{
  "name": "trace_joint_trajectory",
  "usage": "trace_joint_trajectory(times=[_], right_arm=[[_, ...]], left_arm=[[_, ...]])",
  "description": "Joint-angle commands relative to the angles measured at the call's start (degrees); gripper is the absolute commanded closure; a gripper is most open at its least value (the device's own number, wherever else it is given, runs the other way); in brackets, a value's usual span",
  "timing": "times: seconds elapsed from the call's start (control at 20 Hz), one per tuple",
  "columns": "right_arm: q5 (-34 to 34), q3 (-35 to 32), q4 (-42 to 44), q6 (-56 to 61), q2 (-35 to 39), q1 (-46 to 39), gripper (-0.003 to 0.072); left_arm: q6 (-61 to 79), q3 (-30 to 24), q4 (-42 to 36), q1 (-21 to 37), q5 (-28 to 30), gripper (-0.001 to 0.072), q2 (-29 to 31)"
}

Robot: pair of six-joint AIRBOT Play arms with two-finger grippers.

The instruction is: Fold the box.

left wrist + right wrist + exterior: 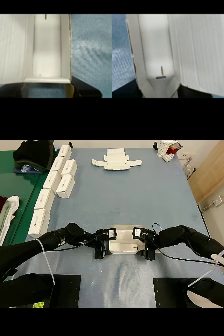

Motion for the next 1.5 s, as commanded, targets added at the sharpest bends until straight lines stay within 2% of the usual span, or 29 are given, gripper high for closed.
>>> trace_joint_trajectory(times=[0.0, 1.15, 1.2, 1.25, 1.35, 1.45], right_arm=[[-0.02, 0.07, 0.00, 0.04, -0.04, 0.00, 0.0176], [-0.17, 0.07, 0.24, 0.07, -0.04, 0.00, 0.0176], [-0.17, 0.07, 0.48, 0.26, -0.04, 0.00, 0.0134], [-0.15, 0.11, 0.35, 2.03, 0.07, 0.00, -0.0005], [-0.81, 0.55, -2.89, 7.30, 1.18, 0.00, -0.0034], [-4.02, 1.66, -11.13, 17.99, 4.09, 0.00, -0.0034]], left_arm=[[-0.39, 0.04, 0.02, 0.07, 0.09, 0.0248, -0.02], [-0.39, 0.04, 0.00, 0.04, 0.02, 0.0248, -0.02], [-0.39, 0.04, 0.02, 0.04, 0.04, 0.0248, -0.02], [-0.37, 0.04, 0.00, 0.04, 0.02, 0.0248, -0.02], [-0.37, 0.04, 0.02, 0.04, 0.04, 0.0248, -0.02], [-0.39, 0.04, 0.02, 0.04, 0.02, 0.0248, -0.02]])
